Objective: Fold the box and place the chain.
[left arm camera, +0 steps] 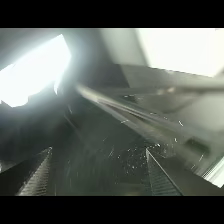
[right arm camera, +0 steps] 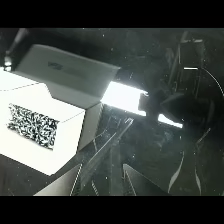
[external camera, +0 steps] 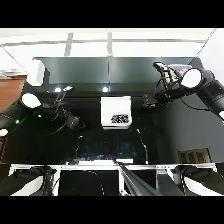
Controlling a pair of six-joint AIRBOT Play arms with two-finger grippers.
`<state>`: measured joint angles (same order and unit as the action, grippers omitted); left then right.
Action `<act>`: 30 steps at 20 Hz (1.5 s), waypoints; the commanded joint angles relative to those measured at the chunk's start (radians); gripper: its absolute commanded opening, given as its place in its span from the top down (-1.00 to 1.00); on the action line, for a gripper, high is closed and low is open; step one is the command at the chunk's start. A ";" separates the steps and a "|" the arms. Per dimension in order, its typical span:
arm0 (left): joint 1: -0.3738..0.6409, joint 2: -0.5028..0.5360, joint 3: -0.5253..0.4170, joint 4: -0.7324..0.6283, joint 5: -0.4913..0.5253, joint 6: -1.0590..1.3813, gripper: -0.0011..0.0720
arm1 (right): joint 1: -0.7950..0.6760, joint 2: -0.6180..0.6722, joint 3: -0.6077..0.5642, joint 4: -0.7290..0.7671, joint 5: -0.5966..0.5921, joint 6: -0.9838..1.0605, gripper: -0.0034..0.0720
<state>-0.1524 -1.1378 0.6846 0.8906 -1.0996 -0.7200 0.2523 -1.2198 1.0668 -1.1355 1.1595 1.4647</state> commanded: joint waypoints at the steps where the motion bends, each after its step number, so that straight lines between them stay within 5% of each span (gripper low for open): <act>1: -0.057 -0.016 -0.033 -0.158 0.118 0.692 -0.98 | -0.001 -0.001 0.000 0.000 -0.015 0.001 0.11; 4: -0.131 -0.069 -0.024 -0.230 0.255 0.959 -0.98 | -0.001 -0.002 0.000 0.000 -0.040 0.000 0.11; 10: -0.133 -0.247 0.055 -0.289 0.212 0.980 -0.98 | -0.001 -0.002 0.000 0.001 -0.059 0.001 0.11; 30: -0.241 -0.274 0.060 -0.309 0.310 0.974 -0.97 | -0.001 -0.003 0.000 0.001 -0.077 0.001 0.11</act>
<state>-0.3916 -1.4109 0.7437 0.5850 -0.7921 0.2558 0.2523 -1.2221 1.0668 -1.1351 1.0855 1.4651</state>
